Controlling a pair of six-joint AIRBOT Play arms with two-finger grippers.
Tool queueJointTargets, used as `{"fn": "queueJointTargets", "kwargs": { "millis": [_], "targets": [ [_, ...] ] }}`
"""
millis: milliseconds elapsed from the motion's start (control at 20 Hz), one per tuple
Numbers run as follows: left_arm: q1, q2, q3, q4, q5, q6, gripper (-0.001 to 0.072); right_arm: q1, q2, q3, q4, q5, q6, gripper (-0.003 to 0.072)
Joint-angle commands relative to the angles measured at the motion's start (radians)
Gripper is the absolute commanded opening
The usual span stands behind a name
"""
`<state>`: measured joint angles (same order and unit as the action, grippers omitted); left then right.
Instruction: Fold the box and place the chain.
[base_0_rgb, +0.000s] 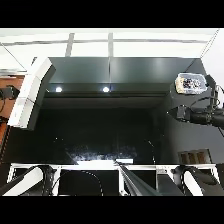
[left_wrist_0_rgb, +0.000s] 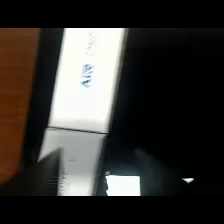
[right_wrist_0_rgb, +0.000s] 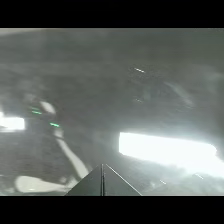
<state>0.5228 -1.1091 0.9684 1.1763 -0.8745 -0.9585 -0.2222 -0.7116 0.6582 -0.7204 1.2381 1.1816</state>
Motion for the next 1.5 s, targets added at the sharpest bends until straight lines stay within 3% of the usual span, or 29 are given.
{"fn": "queueJointTargets", "kwargs": {
  "millis": [0, 150, 350, 450, 550, 650, 1450],
  "targets": [
    [-0.043, 0.091, 0.022, -0.203, -0.209, -0.13, 0.0024, 0.043, 0.0, 0.027, 0.091, -0.004, -0.082, 0.0006],
    [-0.165, 0.266, -0.128, -0.321, -0.149, -0.039, 0.0023, 0.117, 0.033, 0.066, 0.058, -0.023, -0.245, 0.0004],
    [-0.294, 0.58, -0.442, -0.328, 0.118, -0.007, 0.0025, 0.235, 0.195, -0.112, -0.013, -0.583, -0.296, 0.0005],
    [-0.296, 0.664, -0.565, -0.328, 0.195, -0.006, 0.0027, 0.244, 0.172, -0.225, -0.017, -0.724, -0.297, 0.0006],
    [-0.294, 0.689, -0.627, -0.319, 0.228, -0.006, 0.0026, 0.243, 0.134, -0.298, -0.046, -0.824, -0.309, 0.0004],
    [-0.295, 0.686, -0.632, -0.327, 0.222, -0.006, 0.0026, 0.243, 0.122, -0.303, -0.119, -0.83, -0.308, 0.0003],
    [-0.296, 0.686, -0.632, -0.328, 0.22, -0.006, 0.0027, 0.243, 0.123, -0.303, -0.12, -0.824, -0.307, 0.0003]
  ]
}}
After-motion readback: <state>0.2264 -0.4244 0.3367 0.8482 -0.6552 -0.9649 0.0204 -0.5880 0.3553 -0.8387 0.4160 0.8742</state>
